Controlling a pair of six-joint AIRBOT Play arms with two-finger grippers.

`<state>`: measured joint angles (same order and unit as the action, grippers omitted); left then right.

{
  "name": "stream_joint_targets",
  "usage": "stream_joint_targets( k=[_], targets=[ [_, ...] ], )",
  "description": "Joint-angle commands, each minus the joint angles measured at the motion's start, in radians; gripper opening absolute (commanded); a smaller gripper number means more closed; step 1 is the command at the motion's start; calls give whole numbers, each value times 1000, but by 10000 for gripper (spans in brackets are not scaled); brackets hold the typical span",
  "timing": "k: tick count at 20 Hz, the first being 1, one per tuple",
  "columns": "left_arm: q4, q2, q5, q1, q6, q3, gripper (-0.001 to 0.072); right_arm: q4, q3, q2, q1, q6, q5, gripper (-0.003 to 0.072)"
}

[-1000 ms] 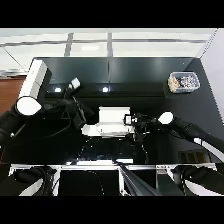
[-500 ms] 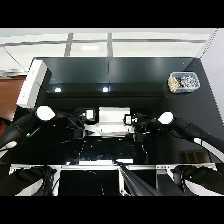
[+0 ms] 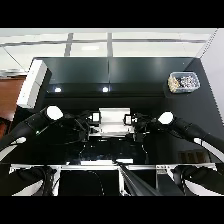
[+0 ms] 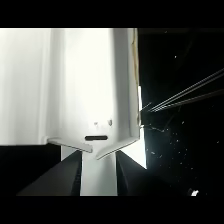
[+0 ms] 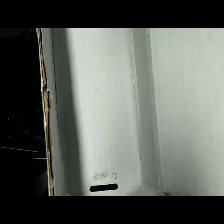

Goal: Fold the box and place the chain.

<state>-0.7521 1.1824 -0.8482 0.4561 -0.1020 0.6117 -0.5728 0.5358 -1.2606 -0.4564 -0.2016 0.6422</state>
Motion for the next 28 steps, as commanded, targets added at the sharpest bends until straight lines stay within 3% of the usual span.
stream_joint_targets(
  k=[1, 8, 13, 14, 15, 16, 18, 19, 20, 22, 23, 24, 26, 27, 28],
  targets=[
    [11, 3, 16, 29, 2, 1, 218, 0, 1, 1, -1, 1, 0, 15],
    [127, 34, 148, 93, 5, 1, 228, 0, 1, 1, -1, 0, 0, 15],
    [195, 60, 129, 92, 6, 1, 220, 0, 1, 1, -1, 0, 0, 15],
    [187, 60, 118, 92, 5, 1, 120, 0, 1, 1, -1, 0, 0, 15],
    [185, 60, 114, 92, 5, 1, 85, 0, 1, 1, -1, 0, 0, 15],
    [186, 60, 108, 92, 5, 1, 100, 0, 1, 1, -1, 0, 0, 15],
    [186, 60, 104, 92, 6, 1, 404, 0, 1, 1, -1, 0, 0, 15],
    [181, 59, 102, 87, 12, 1, 300, 0, 1, 1, -1, 0, 0, 15],
    [180, 58, 103, 85, 29, 1, 248, 0, 1, 1, -1, 0, 0, 15],
    [180, 54, 103, 85, 39, 1, 424, 0, 1, 1, -1, 0, 0, 15],
    [161, 45, 103, 84, 59, 3, 213, 0, 1, 1, -1, 0, 0, 15],
    [118, 30, 92, 83, 63, 10, 107, 0, 1, 1, -1, 0, 0, 15],
    [64, -28, 83, 66, 185, 29, 106, 0, 1, 1, -1, 0, 0, 15],
    [48, -73, 77, 46, 284, 35, 32, 0, 1, 1, -1, 0, 0, 15],
    [12, -122, 64, 19, 377, 36, 26, 0, 1, 1, -1, 0, 0, 15]
  ],
)
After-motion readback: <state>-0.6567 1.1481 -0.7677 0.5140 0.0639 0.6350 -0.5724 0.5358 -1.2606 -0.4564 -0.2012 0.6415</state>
